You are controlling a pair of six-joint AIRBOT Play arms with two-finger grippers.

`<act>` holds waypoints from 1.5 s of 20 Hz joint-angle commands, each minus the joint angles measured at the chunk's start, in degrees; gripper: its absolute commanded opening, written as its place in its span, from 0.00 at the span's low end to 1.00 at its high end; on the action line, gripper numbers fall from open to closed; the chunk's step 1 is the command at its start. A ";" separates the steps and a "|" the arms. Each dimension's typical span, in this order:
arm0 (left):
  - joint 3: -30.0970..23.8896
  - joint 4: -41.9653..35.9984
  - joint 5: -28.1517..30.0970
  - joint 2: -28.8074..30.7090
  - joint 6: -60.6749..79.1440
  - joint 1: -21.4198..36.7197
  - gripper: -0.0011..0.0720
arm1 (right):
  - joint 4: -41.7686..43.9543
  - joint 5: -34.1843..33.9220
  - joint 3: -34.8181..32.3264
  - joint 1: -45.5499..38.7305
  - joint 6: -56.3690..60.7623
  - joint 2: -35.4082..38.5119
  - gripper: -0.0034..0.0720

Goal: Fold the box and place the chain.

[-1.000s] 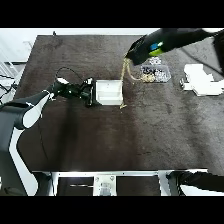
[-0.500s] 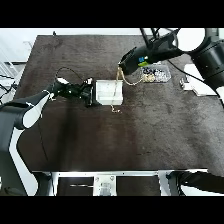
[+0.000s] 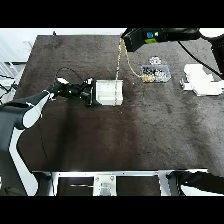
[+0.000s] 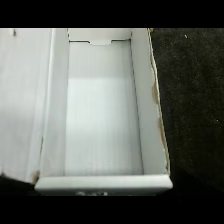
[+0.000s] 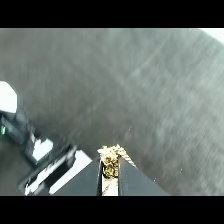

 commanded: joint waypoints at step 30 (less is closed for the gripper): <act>0.02 0.00 -0.02 0.00 0.00 -0.04 0.66 | 11.28 -10.05 -22.23 0.09 0.35 -4.48 0.06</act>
